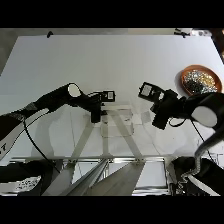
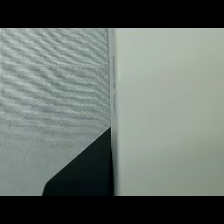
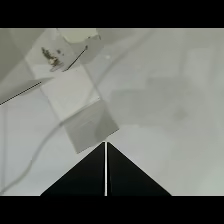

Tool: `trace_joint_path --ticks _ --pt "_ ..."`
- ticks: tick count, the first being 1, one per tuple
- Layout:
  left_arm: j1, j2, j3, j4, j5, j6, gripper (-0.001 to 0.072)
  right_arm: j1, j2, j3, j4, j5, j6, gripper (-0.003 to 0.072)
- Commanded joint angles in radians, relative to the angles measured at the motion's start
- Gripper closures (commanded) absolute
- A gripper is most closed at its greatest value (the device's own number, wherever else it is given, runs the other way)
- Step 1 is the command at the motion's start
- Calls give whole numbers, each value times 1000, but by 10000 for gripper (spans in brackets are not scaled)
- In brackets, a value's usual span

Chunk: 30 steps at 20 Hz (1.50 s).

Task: Fold the box and place the chain.

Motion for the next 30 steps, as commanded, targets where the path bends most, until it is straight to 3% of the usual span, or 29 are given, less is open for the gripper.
trace_joint_path --ticks 1,5,9,10,12,14,18,21,25,30 --pt "-1 0 0 0 0 0 697 82 97 -132 -131 -85 115 680" --pt "0 0 0 0 0 0 697 83 174 -318 34 -130 105 677" --pt "-1 1 0 0 0 0 697 83 172 -353 113 -150 -1 675" --pt "-1 1 0 0 0 0 697 83 172 -353 128 -169 -27 633" --pt "-1 1 0 0 0 0 697 83 169 -368 137 -224 -65 235" --pt "-1 0 0 0 0 0 697 83 143 -389 139 -256 -117 -13" --pt "-1 1 0 0 0 0 697 94 13 -397 208 -347 -214 -32" --pt "-1 1 0 0 0 0 697 194 -70 -397 211 -450 -220 -31" --pt "-1 1 0 0 0 0 697 230 -117 -397 211 -603 -227 -31" --pt "-1 1 0 0 0 0 697 230 -117 -398 245 -621 -227 -23"
